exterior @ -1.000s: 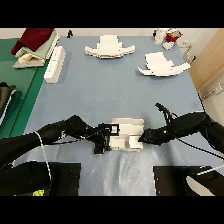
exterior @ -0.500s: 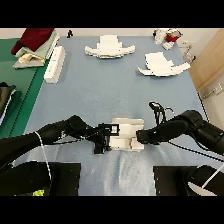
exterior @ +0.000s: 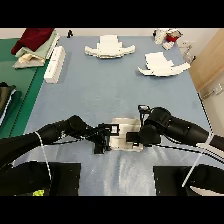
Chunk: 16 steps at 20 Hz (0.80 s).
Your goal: Fold the box.
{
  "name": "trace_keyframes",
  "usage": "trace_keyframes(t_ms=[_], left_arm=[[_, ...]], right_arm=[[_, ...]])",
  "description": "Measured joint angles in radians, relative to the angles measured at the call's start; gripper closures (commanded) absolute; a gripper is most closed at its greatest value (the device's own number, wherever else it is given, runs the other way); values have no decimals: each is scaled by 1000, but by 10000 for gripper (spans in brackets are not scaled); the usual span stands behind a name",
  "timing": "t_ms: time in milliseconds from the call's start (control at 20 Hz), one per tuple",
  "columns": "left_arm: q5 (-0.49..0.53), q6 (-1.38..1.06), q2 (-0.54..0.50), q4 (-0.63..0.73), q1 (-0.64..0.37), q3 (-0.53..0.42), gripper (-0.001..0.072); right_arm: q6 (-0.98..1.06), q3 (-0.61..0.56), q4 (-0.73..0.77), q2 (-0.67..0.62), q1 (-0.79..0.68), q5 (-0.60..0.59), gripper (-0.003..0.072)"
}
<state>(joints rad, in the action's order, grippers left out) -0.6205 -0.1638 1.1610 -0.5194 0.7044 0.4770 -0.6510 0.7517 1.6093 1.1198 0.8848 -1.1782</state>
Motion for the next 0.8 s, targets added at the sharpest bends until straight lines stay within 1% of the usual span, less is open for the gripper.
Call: trace_keyframes(t_ms=[50, 100, 150, 200, 650, 700, 750, 800], left_arm=[[0, 0, 0, 0, 0, 0, 312], [0, 0, 0, 0, 0, 0, 312], [0, 0, 0, 0, 0, 0, 312], [0, 0, 0, 0, 0, 0, 312], [0, 0, 0, 0, 0, 0, 312], [0, 0, 0, 0, 0, 0, 312], [0, 0, 0, 0, 0, 0, 312], [0, 0, 0, 0, 0, 0, 312]], right_arm=[[18, 5, -9, 11, 5, -8, 483], [32, 8, -18, 20, 10, -13, 583], [43, 11, -28, 26, 12, -25, 663], [50, 13, -31, 31, 14, -31, 684], [71, 17, -43, 42, 20, -33, 684], [72, 17, -43, 42, 20, -33, 582], [76, 16, -43, 43, 20, -27, 308], [76, 16, -43, 44, 20, -17, 201]])
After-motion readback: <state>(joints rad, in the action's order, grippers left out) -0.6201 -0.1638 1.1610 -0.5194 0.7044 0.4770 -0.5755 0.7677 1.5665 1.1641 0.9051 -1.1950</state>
